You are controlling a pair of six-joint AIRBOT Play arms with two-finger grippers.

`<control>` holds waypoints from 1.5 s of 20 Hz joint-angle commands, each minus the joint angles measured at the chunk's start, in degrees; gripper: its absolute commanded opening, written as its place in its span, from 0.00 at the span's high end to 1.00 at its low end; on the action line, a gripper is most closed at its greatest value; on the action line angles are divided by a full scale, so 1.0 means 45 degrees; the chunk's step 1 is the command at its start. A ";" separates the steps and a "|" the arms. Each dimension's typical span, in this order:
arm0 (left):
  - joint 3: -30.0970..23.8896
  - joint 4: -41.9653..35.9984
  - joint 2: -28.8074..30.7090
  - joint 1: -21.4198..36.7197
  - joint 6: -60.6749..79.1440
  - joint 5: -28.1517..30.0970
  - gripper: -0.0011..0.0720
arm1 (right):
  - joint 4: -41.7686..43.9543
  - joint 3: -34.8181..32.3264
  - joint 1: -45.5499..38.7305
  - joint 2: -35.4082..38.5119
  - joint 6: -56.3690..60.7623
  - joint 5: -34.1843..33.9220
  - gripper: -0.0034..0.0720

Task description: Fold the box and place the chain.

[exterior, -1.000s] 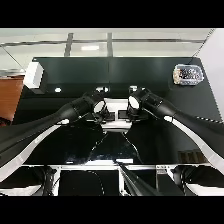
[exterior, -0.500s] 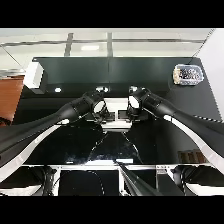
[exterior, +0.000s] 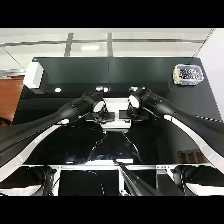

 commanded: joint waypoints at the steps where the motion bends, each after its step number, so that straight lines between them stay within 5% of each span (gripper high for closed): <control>1: -0.0005 -0.0019 0.0000 0.0005 0.0034 0.0058 0.95 | 0.0107 0.0359 -0.0165 0.0204 -0.1452 0.0806 0.45; 6: -0.0005 -0.0024 0.0000 0.0000 0.0034 0.0058 0.95 | -0.0704 0.0670 -0.0423 0.2613 -0.4347 0.2011 0.47; 9: -0.0005 -0.0024 0.0000 0.0000 0.0034 0.0063 0.95 | -0.3638 0.0670 -0.1360 0.3891 -0.4760 0.2370 0.47; 11: -0.0005 -0.0015 0.0000 0.0005 0.0034 0.0053 0.95 | -0.5683 0.0622 -0.2642 0.3934 -0.4750 0.1214 0.47; 13: -0.0005 -0.0024 0.0000 0.0000 0.0034 0.0053 0.95 | -0.6343 0.0257 -0.4503 0.3779 -0.4566 -0.1821 0.47; 14: -0.0005 -0.0019 0.0000 0.0000 0.0034 0.0053 0.95 | -0.6271 0.0112 -0.5591 0.3521 -0.4197 -0.3351 0.32; 15: -0.0005 -0.0015 0.0000 0.0000 0.0034 0.0058 0.95 | -0.6101 0.0092 -0.6611 0.3079 -0.4031 -0.4493 0.01; 17: -0.0005 -0.0015 0.0000 0.0005 0.0039 0.0092 0.95 | -0.4454 0.0908 -0.8680 0.1520 -0.4031 -0.5353 0.01; 20: -0.0005 -0.0019 0.0000 0.0000 0.0034 0.0029 0.95 | -0.1428 0.4007 -1.0656 -0.1268 -0.4090 -0.4216 0.01; 24: -0.0005 -0.0019 0.0000 0.0000 0.0034 0.0053 0.95 | -0.0821 0.8359 -1.1268 -0.4507 -0.4881 -0.1326 0.02; 25: -0.0005 -0.0019 0.0000 0.0000 0.0034 0.0049 0.95 | -0.0850 0.9024 -1.1273 -0.4998 -0.4891 -0.1214 0.14; 30: -0.0005 -0.0019 0.0000 0.0000 0.0034 0.0044 0.95 | -0.0879 1.0253 -1.1526 -0.6285 -0.4367 -0.1263 0.17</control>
